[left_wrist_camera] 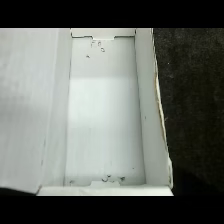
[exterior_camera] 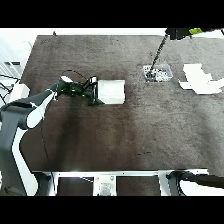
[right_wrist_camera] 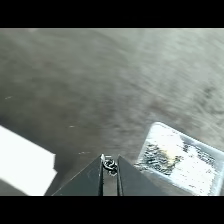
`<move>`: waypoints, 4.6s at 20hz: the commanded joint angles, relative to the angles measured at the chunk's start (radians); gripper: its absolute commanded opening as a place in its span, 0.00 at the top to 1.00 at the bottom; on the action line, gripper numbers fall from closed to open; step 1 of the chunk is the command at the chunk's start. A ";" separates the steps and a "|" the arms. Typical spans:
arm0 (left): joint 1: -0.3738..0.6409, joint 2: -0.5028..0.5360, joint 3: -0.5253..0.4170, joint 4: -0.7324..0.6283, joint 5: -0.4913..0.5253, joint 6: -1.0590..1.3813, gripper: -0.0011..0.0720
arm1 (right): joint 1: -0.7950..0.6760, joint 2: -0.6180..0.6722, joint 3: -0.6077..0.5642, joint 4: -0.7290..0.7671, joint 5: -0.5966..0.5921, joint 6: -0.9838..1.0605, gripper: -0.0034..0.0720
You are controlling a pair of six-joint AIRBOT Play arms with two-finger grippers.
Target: Fold the box and place the chain.
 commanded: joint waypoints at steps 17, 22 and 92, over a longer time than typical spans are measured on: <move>0.000 0.000 0.000 0.000 0.000 0.000 0.60 | 0.326 0.038 -0.408 0.142 -0.272 -0.031 0.95; 0.000 0.000 0.000 0.000 0.000 0.000 0.60 | 0.326 -0.055 -0.499 0.253 -0.389 -0.031 0.95; 0.000 0.000 0.000 0.000 0.000 0.000 0.60 | 0.267 0.089 -0.566 0.158 -0.414 0.162 0.95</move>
